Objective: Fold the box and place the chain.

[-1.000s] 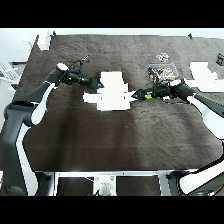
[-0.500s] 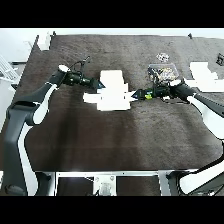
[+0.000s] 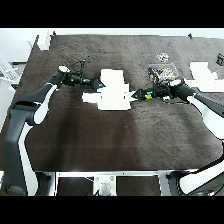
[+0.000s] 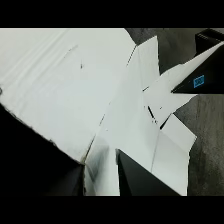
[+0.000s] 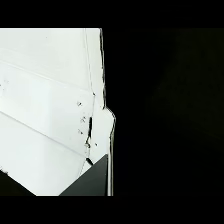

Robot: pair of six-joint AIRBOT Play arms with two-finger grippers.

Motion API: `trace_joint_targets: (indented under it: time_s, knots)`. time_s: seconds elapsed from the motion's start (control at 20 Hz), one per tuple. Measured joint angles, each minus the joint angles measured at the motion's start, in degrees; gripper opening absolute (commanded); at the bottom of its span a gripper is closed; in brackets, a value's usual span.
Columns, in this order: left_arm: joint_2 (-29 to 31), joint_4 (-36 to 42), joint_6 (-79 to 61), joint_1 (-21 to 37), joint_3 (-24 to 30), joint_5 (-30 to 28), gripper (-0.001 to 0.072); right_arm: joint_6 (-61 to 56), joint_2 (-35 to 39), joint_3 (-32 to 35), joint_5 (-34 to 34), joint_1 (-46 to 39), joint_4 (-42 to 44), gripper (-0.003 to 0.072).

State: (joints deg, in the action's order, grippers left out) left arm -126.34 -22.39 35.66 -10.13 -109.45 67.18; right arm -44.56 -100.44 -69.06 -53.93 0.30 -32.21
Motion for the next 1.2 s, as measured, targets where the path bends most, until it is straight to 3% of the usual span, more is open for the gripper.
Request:
trace_joint_targets:
  time_s: [0.15,0.2,0.35,0.4,0.45,0.55,1.2]
  knots:
    - [-0.02,0.42,-0.7,0.0,0.0,0.33,0.0233,0.0,0.0,0.02,0.0,0.02,0.0,0.0007]
    - [-0.04,0.42,-0.92,0.0,0.0,0.63,0.0151,0.0,0.0,0.02,0.0,0.0,0.0,0.0007]
    - [-0.55,0.46,-1.49,0.02,0.0,1.57,0.0107,0.0,0.0,0.0,0.04,0.0,-0.04,0.0007]
    - [-0.76,0.59,-1.75,0.07,0.0,1.88,0.0021,0.0,0.0,0.02,0.09,-0.02,-0.07,0.0008]
    - [-1.03,0.72,-2.27,0.09,0.0,2.4,0.002,0.02,0.0,0.0,0.17,-0.02,-0.09,0.001]
    - [-1.42,0.72,-4.15,0.07,0.0,3.28,0.0018,0.0,0.0,0.02,0.48,-0.09,0.02,0.0185]
    - [-1.88,8.39,-28.02,1.44,0.13,9.75,0.0013,1.53,5.68,0.02,2.12,-7.06,1.79,0.0185]
